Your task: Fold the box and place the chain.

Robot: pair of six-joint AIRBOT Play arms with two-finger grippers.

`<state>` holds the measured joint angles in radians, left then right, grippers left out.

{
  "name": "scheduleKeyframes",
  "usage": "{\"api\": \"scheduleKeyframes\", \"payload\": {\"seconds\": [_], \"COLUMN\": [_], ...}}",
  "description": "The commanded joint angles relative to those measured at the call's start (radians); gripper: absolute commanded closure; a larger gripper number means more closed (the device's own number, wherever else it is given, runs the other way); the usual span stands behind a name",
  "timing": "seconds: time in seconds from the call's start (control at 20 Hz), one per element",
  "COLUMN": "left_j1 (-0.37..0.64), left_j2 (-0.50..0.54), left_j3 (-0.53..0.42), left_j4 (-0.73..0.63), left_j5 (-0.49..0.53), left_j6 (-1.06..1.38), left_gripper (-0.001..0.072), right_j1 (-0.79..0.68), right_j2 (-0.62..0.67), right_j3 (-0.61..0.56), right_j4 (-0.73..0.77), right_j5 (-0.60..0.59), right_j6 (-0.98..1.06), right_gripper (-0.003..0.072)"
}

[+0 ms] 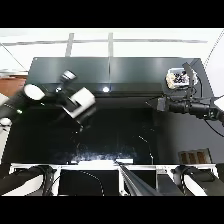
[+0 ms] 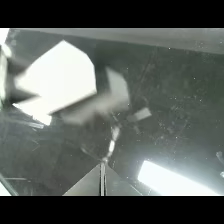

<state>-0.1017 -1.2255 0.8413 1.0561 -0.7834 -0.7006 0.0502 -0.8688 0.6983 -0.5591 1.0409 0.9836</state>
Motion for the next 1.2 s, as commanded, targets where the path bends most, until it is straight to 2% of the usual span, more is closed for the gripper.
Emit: {"api": "scheduleKeyframes", "payload": {"seconds": [0.0, 0.15, 0.3, 0.4, 0.55, 0.6, 0.65, 0.75, 0.9, 1.1, 1.15], "left_j1": [0.272, 0.396, 0.448, 0.459, 0.454, 0.45, 0.444, 0.439, 0.439, 0.439, 0.439], "left_j2": [-0.073, -0.264, -0.453, -0.551, -0.662, -0.691, -0.705, -0.69, -0.638, -0.545, -0.518], "left_j3": [0.135, 0.339, 0.542, 0.637, 0.73, 0.755, 0.769, 0.786, 0.89, 1.041, 1.073], "left_j4": [0.042, 0.111, 0.161, 0.166, 0.163, 0.163, 0.167, 0.175, 0.194, 0.196, 0.199], "left_j5": [0.047, 0.057, 0.061, 0.079, 0.086, 0.08, 0.072, 0.052, -0.12, -0.444, -0.529], "left_j6": [-0.088, -0.194, -0.23, -0.254, -0.268, -0.289, -0.322, -0.336, -0.357, -0.409, -0.476], "left_gripper": [0.0283, 0.0281, 0.0282, 0.0282, 0.0282, 0.0207, -0.0004, -0.0008, -0.0009, 0.0001, 0.0094], "right_j1": [0.0, 0.0, 0.0, 0.0, 0.0, 0.0, 0.0, 0.0, 0.0, 0.0, 0.0], "right_j2": [0.001, 0.001, 0.001, 0.001, 0.001, 0.001, 0.001, 0.001, 0.001, 0.001, 0.001], "right_j3": [0.0, 0.001, 0.001, 0.001, 0.0, 0.0, 0.0, 0.001, 0.001, 0.018, 0.042], "right_j4": [0.001, 0.002, 0.005, 0.005, 0.005, 0.005, 0.005, 0.007, 0.007, -0.006, -0.045], "right_j5": [-0.006, -0.006, -0.006, -0.006, -0.029, -0.039, -0.04, -0.039, -0.057, -0.106, -0.1], "right_j6": [0.004, 0.008, 0.008, 0.008, 0.008, 0.008, 0.008, 0.015, 0.014, 0.014, 0.015], "right_gripper": [0.0654, 0.0654, 0.0654, 0.0654, 0.0654, 0.0654, 0.0654, 0.0654, 0.0654, 0.0654, 0.0654]}}
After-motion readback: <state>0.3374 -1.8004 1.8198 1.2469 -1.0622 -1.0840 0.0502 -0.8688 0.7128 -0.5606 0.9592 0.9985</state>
